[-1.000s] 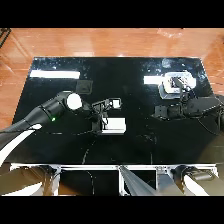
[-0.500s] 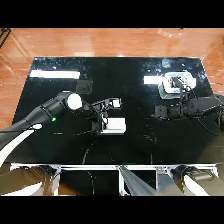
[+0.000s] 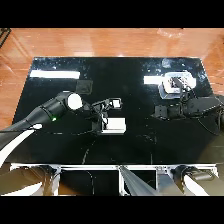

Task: Fold the box and place the chain.

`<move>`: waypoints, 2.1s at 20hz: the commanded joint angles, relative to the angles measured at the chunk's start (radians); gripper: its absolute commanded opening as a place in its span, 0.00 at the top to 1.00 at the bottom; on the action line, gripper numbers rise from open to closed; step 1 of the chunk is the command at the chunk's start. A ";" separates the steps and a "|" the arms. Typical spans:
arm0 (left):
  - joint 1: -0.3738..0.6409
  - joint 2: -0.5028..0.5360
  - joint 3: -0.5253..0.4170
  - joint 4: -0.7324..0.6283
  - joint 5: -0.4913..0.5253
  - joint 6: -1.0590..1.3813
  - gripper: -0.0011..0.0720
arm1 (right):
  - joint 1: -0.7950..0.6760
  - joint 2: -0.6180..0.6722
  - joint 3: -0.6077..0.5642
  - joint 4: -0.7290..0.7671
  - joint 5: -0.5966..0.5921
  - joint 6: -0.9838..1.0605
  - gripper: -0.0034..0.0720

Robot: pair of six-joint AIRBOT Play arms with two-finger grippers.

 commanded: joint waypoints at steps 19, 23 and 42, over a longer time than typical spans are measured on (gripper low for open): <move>-0.021 -0.064 0.002 0.035 0.033 -0.003 0.25 | 0.000 0.001 0.000 0.000 0.002 0.000 0.93; 0.026 -0.038 0.129 0.137 -0.182 -0.120 0.95 | 0.000 0.001 0.000 0.000 0.003 0.000 0.93; 1.069 -0.544 0.874 0.213 -0.064 -0.701 0.95 | 0.001 0.001 0.000 0.023 0.006 0.000 0.93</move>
